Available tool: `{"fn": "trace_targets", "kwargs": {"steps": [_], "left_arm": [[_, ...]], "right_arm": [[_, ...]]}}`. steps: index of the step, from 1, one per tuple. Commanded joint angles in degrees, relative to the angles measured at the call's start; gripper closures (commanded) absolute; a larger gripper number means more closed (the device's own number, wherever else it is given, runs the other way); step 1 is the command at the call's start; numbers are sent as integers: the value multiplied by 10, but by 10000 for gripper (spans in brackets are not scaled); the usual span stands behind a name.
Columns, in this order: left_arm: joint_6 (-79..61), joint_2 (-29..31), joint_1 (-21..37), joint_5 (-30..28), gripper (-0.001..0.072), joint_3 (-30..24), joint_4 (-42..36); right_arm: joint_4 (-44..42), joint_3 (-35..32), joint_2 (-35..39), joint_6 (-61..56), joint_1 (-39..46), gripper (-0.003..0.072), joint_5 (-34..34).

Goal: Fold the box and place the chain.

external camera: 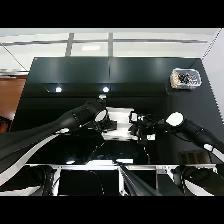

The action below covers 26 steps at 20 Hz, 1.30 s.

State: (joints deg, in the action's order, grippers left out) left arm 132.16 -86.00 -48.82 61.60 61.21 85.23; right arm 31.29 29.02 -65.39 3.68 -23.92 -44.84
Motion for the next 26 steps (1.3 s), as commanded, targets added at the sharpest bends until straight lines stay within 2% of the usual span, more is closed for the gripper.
{"fn": "trace_targets", "kwargs": {"steps": [1,3,4,5,6,7,8,9,10,11,13,16,17,19,21,23,26], "left_arm": [[0,0,0,-1,679,1,-2],[0,0,0,-1,679,1,-2],[0,0,0,-1,679,1,-2],[0,0,0,-1,679,1,-2],[0,0,0,-1,679,1,-2],[0,0,0,-1,679,1,-2],[0,0,0,-1,679,1,-2],[0,0,0,-1,679,1,-2],[0,0,0,-1,679,1,-2],[0,0,0,-1,679,1,-2],[0,0,0,-2,679,1,-3],[0,0,0,-2,679,1,-6],[0,0,0,-2,679,1,-6],[0,0,0,1,679,1,-6],[0,0,0,2,679,1,-6],[0,0,0,2,679,1,-6],[0,0,0,0,679,1,-6]], "right_arm": [[-10,0,-9,-4,-2,558,7],[-11,0,-9,-5,-2,553,6],[-14,0,-9,-5,-2,392,7],[-12,0,-9,-5,-2,280,6],[-9,0,-9,-5,-2,306,5],[-8,0,-9,-5,-2,490,4],[-9,0,-9,-5,-2,386,6],[-11,0,-9,-5,-2,248,7],[-10,0,-9,-10,-2,330,3],[-10,0,-9,-28,-2,672,-3],[-6,0,-8,-115,-2,667,-11],[40,7,23,-335,26,667,-51],[76,16,46,-407,58,667,-80],[126,21,102,-472,148,666,-125],[200,21,143,-595,248,667,-127],[265,17,145,-723,347,666,-121],[222,-26,130,-785,456,666,-111]]}}
